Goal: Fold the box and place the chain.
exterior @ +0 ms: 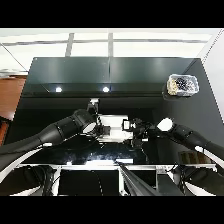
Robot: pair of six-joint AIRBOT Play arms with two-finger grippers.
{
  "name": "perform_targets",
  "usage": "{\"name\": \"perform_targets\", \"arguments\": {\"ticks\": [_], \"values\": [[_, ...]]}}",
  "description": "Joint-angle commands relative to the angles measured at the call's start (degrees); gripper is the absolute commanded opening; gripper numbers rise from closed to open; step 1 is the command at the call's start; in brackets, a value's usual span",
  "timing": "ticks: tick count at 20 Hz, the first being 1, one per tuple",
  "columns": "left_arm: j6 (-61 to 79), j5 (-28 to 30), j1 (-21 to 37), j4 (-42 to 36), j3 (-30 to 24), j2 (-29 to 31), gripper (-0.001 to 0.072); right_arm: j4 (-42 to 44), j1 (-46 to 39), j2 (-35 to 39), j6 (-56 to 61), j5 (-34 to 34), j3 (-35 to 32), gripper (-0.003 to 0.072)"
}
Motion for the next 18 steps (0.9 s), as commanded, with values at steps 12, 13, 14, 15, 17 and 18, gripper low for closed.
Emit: {"name": "perform_targets", "arguments": {"ticks": [12,13,14,15,17,18], "values": [[-2.19,1.33,-0.13,-0.02,0.26,-3.54,0.0275,-0.02,0.0,-0.02,0.0,0.04,-0.02,0.0532],[-2.19,1.31,-0.13,-0.02,0.26,-3.63,0.0261,-0.02,0.0,-0.02,0.0,0.04,0.0,0.0532],[-1.97,1.33,-0.13,-0.02,0.26,-3.63,0.0115,-0.02,0.0,-0.02,0.0,0.04,0.0,0.0532],[-1.75,1.6,-0.22,-0.02,0.26,-3.63,0.0065,-0.02,0.0,-0.02,0.0,0.02,0.0,0.0532],[-1.75,2.64,-0.35,-0.09,0.26,-3.63,0.0031,-0.02,0.0,-0.02,0.0,0.02,-0.02,0.0532],[-1.75,2.8,-0.46,-0.22,0.26,-3.63,0.0031,-0.02,0.0,-0.02,0.0,0.02,-0.02,0.0532]]}}
